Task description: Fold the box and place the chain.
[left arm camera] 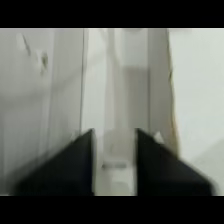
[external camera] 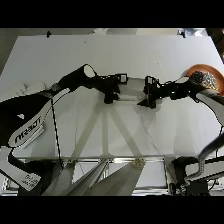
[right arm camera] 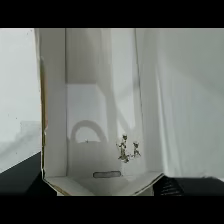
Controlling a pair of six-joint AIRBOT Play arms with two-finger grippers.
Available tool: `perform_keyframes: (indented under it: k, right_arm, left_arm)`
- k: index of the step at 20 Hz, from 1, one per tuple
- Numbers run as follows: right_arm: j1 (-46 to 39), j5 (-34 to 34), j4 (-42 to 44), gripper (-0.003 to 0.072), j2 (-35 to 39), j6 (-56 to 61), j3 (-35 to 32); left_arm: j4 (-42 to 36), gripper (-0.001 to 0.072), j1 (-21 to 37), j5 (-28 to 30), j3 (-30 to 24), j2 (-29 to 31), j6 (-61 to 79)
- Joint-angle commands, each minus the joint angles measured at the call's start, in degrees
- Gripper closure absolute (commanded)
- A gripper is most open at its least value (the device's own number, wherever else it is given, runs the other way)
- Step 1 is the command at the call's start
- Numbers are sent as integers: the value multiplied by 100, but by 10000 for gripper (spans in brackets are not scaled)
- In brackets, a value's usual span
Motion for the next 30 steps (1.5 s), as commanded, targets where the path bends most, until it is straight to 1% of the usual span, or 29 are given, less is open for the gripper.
perform_keyframes:
  k: [1,4,6,12,13,14,17,18,20,21,24,26,30]
  right_arm:
    - [-4,2,-15,189,0,-9,2]
    - [-4,2,-15,189,0,-9,2]
    - [-4,2,-15,189,0,-9,2]
    - [-4,2,-15,189,0,-9,2]
    - [-4,2,-15,189,0,-9,2]
    - [-4,2,-15,189,0,-9,2]
    - [-4,2,-15,189,-2,-9,2]
    - [-4,2,-15,189,0,-9,2]
    - [-4,2,-15,189,0,-9,2]
    - [-4,2,-15,189,0,-9,2]
    - [-4,2,-15,189,0,-9,2]
    - [-4,2,-17,189,-2,-9,2]
    - [-4,2,-17,189,-2,-9,2]
  left_arm:
    - [120,690,17,-11,0,-7,4]
    - [129,693,59,-166,0,74,-13]
    - [129,693,107,-385,0,282,-17]
    - [258,693,535,-1414,0,1342,-553]
    - [457,694,616,-1488,0,1515,-857]
    - [780,694,702,-1502,-2,1674,-1539]
    - [1784,694,981,-1532,-33,1843,-4308]
    - [1947,693,1095,-1519,-146,1836,-5023]
    - [1969,693,1298,-1414,-562,1827,-5530]
    - [1969,693,1373,-1222,-846,1823,-5681]
    - [1832,695,1425,-404,-1622,1744,-6312]
    - [1287,695,1410,-160,-1869,1578,-6347]
    - [111,695,1379,144,-1886,1139,-6264]
